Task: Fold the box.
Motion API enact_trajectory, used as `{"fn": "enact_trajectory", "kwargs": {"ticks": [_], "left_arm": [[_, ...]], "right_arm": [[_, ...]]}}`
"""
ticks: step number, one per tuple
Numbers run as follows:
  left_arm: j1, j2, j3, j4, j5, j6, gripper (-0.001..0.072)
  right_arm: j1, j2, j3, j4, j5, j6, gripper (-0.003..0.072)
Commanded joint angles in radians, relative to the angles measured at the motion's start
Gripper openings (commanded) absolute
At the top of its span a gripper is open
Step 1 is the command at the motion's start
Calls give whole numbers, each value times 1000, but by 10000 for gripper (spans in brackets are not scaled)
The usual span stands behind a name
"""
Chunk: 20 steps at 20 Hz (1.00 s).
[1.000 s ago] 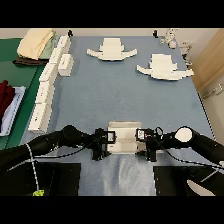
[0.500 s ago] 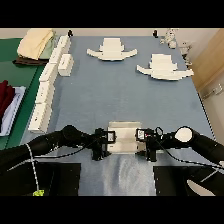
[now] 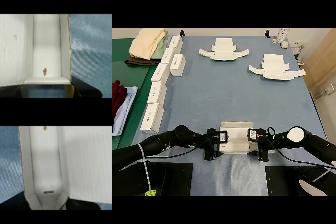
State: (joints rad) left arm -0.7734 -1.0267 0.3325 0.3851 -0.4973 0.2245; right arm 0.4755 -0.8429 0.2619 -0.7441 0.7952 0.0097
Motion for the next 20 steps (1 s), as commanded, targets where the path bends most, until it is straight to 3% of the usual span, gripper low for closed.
{"fn": "enact_trajectory", "kwargs": {"ticks": [1, 5, 6, 7, 13, 17, 20], "left_arm": [[0, 0, 1, 0, 0, 0, 453], [0, 0, 1, 0, 0, 0, 453], [0, 0, 1, 0, 0, 0, 453], [0, 0, 1, 0, 0, 0, 453], [0, 0, 1, 0, 0, 0, 453], [0, 0, 1, 0, 0, 0, 453], [0, 0, 1, 0, 0, 0, 453]], "right_arm": [[0, 1, 1, 0, 0, 0, 504], [0, 0, 1, 0, 0, 1, 504], [0, 1, 1, 0, 0, 15, 559], [0, 1, 1, -1, 0, 52, 720], [0, 45, 37, -220, 54, 384, 716], [0, 139, 111, -300, 193, 545, 716], [0, 219, 169, -441, 341, 746, 716]]}}
